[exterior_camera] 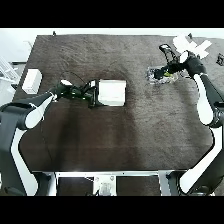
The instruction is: Fold the box and place the chain.
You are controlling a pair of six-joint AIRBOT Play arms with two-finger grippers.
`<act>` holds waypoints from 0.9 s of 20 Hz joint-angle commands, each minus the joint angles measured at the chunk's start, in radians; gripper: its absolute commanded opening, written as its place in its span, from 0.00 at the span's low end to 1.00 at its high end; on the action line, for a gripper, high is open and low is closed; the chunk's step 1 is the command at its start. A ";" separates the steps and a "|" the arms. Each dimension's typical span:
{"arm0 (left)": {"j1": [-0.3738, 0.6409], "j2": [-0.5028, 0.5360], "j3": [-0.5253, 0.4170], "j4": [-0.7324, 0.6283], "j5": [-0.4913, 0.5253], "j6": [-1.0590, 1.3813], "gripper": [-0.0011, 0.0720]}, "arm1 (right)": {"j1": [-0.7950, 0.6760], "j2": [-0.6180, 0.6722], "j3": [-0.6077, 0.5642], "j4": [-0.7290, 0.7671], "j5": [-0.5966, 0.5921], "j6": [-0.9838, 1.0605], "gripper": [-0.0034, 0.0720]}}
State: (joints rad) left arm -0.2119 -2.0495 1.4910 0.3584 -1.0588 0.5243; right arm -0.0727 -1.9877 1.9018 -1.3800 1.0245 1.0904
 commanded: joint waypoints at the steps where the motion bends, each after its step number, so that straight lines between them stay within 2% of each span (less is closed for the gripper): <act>1: 0.000 0.000 0.000 0.000 0.000 0.000 0.58 | 0.008 -0.016 0.002 -0.013 0.001 -0.003 0.54; 2: 0.000 0.000 0.000 0.000 0.000 0.000 0.58 | 0.011 -0.021 0.002 -0.017 0.001 -0.003 0.53; 4: 0.000 0.000 0.000 0.000 0.000 0.000 0.58 | 0.020 -0.032 0.002 -0.028 -0.002 -0.003 0.42; 5: 0.000 0.000 0.000 0.000 0.000 0.000 0.58 | 0.024 -0.035 0.002 -0.028 -0.004 -0.003 0.40; 7: 0.000 0.000 0.000 0.000 0.000 0.000 0.58 | 0.030 -0.035 0.005 -0.048 -0.004 -0.003 0.12; 8: 0.000 0.000 0.000 0.000 0.000 0.000 0.58 | 0.032 -0.034 0.012 -0.062 -0.002 0.009 0.06; 13: 0.000 0.000 0.000 0.000 0.000 0.000 0.58 | 0.032 0.022 0.075 -0.076 0.045 0.062 0.06; 18: 0.000 0.000 0.000 0.000 0.000 0.000 0.58 | 0.033 0.141 0.080 -0.080 0.135 0.100 0.05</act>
State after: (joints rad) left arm -0.2119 -2.0495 1.4910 0.3584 -1.0588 0.5243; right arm -0.0410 -1.9049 1.9739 -1.4563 1.1015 1.1667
